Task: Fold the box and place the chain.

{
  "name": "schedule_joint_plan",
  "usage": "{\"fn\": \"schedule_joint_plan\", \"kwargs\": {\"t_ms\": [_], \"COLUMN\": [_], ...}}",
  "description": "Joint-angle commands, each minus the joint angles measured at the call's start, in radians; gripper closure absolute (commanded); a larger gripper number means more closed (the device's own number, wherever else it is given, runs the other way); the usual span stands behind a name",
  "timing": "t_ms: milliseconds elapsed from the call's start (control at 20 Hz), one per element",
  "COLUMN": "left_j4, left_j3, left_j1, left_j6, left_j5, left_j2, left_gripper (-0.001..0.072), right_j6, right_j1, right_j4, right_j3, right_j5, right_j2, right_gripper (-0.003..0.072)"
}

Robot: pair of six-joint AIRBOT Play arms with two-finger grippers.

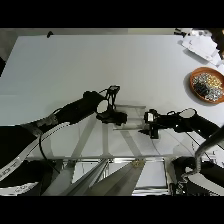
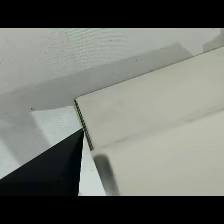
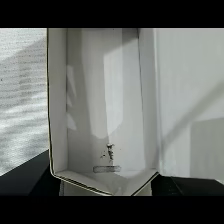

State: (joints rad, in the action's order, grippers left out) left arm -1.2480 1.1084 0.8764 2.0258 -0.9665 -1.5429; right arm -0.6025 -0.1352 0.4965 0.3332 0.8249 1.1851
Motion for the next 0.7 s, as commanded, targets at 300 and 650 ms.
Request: {"fn": "schedule_joint_plan", "kwargs": {"t_ms": [300, 650], "left_j4": [-0.056, -0.131], "left_j3": [0.087, 0.087], "left_j1": [0.005, 0.013], "left_j6": [0.232, 0.317], "left_j5": [-0.148, -0.201], "left_j2": [-0.062, -0.062], "left_gripper": [0.0310, 0.0310], "right_j6": [0.000, 0.000], "right_j1": [0.000, 0.000], "right_j4": [0.000, 0.000], "right_j3": [0.000, 0.000], "right_j5": [0.001, 0.001], "right_j2": [0.000, 0.000], "right_gripper": [0.0248, 0.0248]}}
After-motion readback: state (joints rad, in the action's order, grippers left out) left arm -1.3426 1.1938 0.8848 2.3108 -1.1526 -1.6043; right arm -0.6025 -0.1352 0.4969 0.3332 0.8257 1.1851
